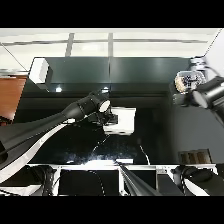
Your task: Fold the box and place the chain.
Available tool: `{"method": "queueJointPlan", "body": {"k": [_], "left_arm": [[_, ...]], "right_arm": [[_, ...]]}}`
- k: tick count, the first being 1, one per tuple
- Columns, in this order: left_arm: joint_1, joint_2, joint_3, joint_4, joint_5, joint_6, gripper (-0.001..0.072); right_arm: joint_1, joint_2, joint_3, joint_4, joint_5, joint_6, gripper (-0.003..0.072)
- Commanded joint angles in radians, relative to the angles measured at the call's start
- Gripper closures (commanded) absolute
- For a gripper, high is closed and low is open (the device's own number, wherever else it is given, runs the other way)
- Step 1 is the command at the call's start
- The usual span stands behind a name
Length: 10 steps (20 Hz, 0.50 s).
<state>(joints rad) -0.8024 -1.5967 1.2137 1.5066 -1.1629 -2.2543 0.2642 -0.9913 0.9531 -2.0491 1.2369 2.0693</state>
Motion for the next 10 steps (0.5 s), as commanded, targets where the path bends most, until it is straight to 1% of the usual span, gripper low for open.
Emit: {"method": "queueJointPlan", "body": {"k": [1,2,3,4,5,6,7,8,10], "left_arm": [[0.000,0.000,0.000,0.004,0.002,0.002,0.0681],[0.000,0.000,0.000,0.004,0.003,0.002,0.0681],[0.000,0.000,0.000,0.004,0.006,0.002,0.0681],[0.000,0.000,0.000,0.003,0.006,0.002,0.0681],[0.000,0.000,0.000,0.003,0.006,0.002,0.0681],[0.000,0.000,0.000,0.003,0.006,0.002,0.0681],[0.000,0.000,0.000,0.003,0.006,0.002,0.0682],[0.000,0.000,0.000,0.004,0.006,0.002,0.0681],[0.000,0.000,0.000,0.003,0.006,0.002,0.0681]], "right_arm": [[-0.260,-0.032,-0.056,-0.045,-0.294,-0.001,0.0369],[-0.306,-0.069,-0.054,-0.019,-0.355,0.000,0.0306],[-0.349,-0.125,-0.040,0.039,-0.385,-0.008,-0.0034],[-0.382,-0.194,-0.005,0.142,-0.381,-0.065,-0.0034],[-0.416,-0.280,0.051,0.280,-0.377,-0.167,-0.0034],[-0.440,-0.359,0.120,0.398,-0.367,-0.259,-0.0034],[-0.460,-0.439,0.208,0.483,-0.351,-0.307,-0.0034],[-0.476,-0.513,0.301,0.517,-0.332,-0.313,-0.0034],[-0.495,-0.644,0.474,0.523,-0.270,-0.313,-0.0034]]}}
